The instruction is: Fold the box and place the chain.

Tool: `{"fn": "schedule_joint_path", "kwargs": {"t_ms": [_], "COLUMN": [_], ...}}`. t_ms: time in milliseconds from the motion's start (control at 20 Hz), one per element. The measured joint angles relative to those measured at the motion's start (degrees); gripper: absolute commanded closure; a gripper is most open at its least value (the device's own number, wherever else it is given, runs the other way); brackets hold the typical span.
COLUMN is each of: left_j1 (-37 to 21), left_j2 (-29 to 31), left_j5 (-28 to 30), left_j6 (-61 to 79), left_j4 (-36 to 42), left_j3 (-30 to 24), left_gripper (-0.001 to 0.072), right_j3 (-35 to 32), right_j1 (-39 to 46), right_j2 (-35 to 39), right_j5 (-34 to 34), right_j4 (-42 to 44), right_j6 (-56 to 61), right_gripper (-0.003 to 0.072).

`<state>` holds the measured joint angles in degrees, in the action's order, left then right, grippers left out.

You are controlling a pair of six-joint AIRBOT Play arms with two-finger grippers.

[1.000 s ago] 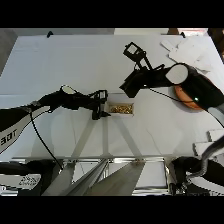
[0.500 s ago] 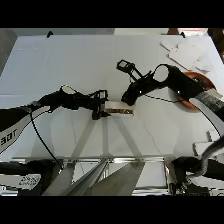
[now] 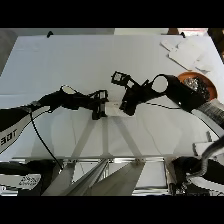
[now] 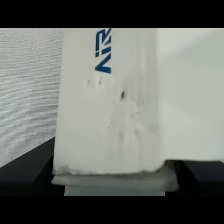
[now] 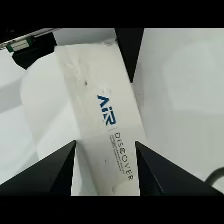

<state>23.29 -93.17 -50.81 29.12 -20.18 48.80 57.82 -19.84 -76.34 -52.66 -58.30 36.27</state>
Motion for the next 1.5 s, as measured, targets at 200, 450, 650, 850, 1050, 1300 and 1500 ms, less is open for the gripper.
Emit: {"fn": "schedule_joint_path", "kwargs": {"t_ms": [200,450,650,850,1050,1300,1500], "left_j1": [0.0,0.0,0.0,0.0,0.0,0.0,0.0], "left_j2": [0.0,0.0,0.0,0.0,0.0,0.0,0.0], "left_j5": [0.0,0.0,0.0,0.1,0.2,0.2,-0.2], "left_j6": [0.0,0.0,0.0,0.0,-0.1,-0.1,0.0], "left_j4": [0.0,0.0,0.0,0.0,0.1,0.2,-0.1], "left_j3": [0.0,0.0,0.0,0.0,0.0,0.0,0.0], "left_gripper": [0.0387,0.0387,0.0387,0.0387,0.0387,0.0387,0.0387], "right_j3": [-0.5,-1.4,-4.3,-5.7,-6.1,-6.2,-6.3], "right_j1": [-1.1,-1.9,-2.6,-2.9,-2.9,-2.9,-2.9], "right_j2": [0.7,0.9,0.9,0.9,1.0,2.4,3.3], "right_j5": [1.0,1.4,4.5,7.6,9.3,10.4,10.8], "right_j4": [0.1,-0.2,-1.8,-4.2,-5.3,-5.8,-6.0], "right_j6": [-0.4,-1.1,-2.6,-3.1,-3.1,-3.1,-2.8], "right_gripper": [0.0265,0.0205,0.0206,0.0230,0.0255,0.0289,0.0294]}}
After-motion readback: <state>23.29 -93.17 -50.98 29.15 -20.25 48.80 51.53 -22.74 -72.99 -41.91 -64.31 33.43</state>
